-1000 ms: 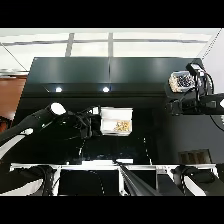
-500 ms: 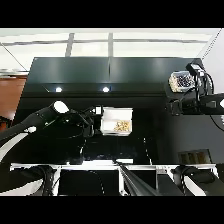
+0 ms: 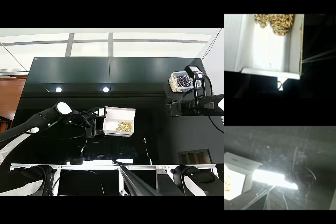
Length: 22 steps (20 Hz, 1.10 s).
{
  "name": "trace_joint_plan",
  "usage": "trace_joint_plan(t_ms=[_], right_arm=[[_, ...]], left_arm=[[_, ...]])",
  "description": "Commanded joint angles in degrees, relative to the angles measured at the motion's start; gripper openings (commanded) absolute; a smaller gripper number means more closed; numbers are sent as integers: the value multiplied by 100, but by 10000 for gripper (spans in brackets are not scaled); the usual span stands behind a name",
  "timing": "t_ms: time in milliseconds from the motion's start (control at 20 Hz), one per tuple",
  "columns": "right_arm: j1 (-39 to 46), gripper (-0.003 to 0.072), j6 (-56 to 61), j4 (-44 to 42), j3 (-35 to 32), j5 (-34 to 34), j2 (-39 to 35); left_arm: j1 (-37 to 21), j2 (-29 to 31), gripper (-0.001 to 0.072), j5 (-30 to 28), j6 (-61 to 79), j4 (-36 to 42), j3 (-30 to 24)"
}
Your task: Fold the box and place the chain.
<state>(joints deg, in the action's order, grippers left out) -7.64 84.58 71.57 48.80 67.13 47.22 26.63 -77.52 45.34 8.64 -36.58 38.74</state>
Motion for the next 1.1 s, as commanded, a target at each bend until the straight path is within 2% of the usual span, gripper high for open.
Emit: trace_joint_plan(t_ms=[0, 250, 500, 700, 950, 1000, 1050], right_arm=[[2, 245, 31, -61, -114, -20, 2], [2, 245, 35, -153, -208, -157, 2], [2, 245, 37, -151, -214, -164, 2], [2, 245, 35, -149, -214, -177, 2], [2, 245, 35, -149, -214, -184, 2], [2, 245, 35, -149, -214, -186, 2], [2, 245, 35, -151, -214, -186, 2]], left_arm=[[26, -24, 696, -199, -11, -9, 7], [37, -168, 695, -177, -4, -46, 63], [39, -284, 695, 24, 37, -7, 382], [44, -306, 696, 339, 286, -2, 387], [249, -306, 688, 409, 293, -4, 387], [282, -306, 646, 393, 289, -2, 387], [293, -306, 515, 372, 289, -4, 387]])
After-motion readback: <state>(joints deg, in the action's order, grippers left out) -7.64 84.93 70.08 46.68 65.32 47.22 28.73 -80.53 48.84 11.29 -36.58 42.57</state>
